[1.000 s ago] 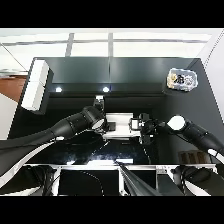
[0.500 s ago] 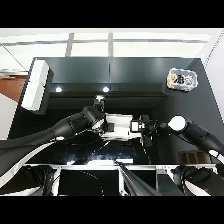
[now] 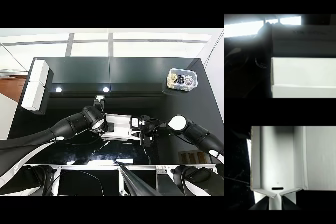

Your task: Fold the box and place the chain.

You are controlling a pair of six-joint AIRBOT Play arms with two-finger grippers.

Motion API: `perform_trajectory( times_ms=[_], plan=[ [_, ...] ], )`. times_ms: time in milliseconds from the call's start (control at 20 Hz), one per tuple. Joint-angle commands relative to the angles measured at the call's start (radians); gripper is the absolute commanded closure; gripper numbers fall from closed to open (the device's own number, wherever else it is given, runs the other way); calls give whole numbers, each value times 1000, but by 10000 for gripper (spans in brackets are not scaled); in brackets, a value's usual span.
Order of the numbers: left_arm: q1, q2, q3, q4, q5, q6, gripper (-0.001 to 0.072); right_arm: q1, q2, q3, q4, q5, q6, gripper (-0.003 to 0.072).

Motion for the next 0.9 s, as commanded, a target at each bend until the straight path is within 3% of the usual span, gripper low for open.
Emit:
perform_trajectory(
  times_ms=[0, 350, 850],
  plan=[
    [1, 0, 1, -1, 2, -1, 681, 2, -2, 0, 73, -15, 53, 511],
    [0, 0, 1, -2, 2, -1, 680, 88, -43, 0, 101, -126, 85, 511],
    [0, 0, 1, -2, 3, -1, 681, 88, -48, 0, 133, -142, 88, 511]
  ],
)
